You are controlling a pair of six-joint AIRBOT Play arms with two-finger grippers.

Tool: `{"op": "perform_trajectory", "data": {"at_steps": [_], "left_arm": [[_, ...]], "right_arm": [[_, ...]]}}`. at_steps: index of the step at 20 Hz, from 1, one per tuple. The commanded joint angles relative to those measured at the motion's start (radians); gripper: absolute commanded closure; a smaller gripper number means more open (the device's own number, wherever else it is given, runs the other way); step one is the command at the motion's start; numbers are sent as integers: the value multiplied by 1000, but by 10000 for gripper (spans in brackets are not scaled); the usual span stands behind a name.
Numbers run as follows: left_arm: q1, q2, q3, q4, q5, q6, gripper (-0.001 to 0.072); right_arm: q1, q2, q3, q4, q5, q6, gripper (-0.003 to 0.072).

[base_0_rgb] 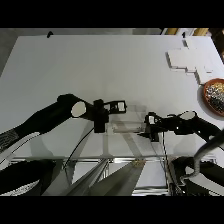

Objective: Fold the box and place the chain.

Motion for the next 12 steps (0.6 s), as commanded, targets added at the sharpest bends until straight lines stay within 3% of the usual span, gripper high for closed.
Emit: {"op": "perform_trajectory", "data": {"at_steps": [1,4,9,12], "left_arm": [[3,3,-56,-31,-19,192,619],[3,3,-80,-46,-16,291,549],[2,-10,-80,-188,37,522,547],[1,-44,-80,-211,13,541,548]], "right_arm": [[0,0,0,1,0,1,225],[0,0,0,1,0,1,225],[0,0,0,1,0,1,225],[0,0,0,1,0,1,225]]}}
